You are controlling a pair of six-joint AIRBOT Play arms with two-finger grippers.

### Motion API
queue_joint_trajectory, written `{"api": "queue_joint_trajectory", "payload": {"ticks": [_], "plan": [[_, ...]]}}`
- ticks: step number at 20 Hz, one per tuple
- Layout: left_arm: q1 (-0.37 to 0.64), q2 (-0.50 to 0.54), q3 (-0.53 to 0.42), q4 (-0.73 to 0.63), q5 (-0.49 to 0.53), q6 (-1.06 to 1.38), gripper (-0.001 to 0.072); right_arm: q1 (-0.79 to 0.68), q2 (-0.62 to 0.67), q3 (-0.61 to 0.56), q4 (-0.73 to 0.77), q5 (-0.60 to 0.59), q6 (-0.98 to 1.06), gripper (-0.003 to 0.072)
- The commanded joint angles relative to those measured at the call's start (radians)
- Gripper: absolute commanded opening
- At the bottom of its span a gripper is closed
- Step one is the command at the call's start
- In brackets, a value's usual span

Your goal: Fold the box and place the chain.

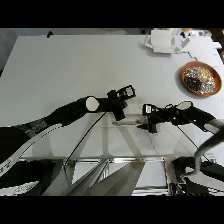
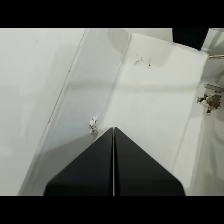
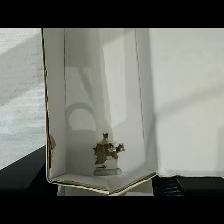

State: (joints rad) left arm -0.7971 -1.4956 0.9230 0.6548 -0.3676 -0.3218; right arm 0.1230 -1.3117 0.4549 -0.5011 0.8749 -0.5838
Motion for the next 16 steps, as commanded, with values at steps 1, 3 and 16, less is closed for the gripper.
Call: {"api": "queue_joint_trajectory", "payload": {"ticks": [1,3,16], "plan": [[0.008,-0.016,0.0,-0.011,0.007,0.0,0.0007,0.0,0.001,0.0,-0.001,0.0,-0.001,0.041],[0.027,0.014,0.0,-0.006,-0.034,0.0,0.0008,0.0,0.001,0.0,-0.001,0.0,-0.001,0.041],[0.219,0.285,-0.159,0.353,-0.607,0.085,0.034,0.0,0.001,0.0,-0.001,0.0,-0.001,0.041]]}}
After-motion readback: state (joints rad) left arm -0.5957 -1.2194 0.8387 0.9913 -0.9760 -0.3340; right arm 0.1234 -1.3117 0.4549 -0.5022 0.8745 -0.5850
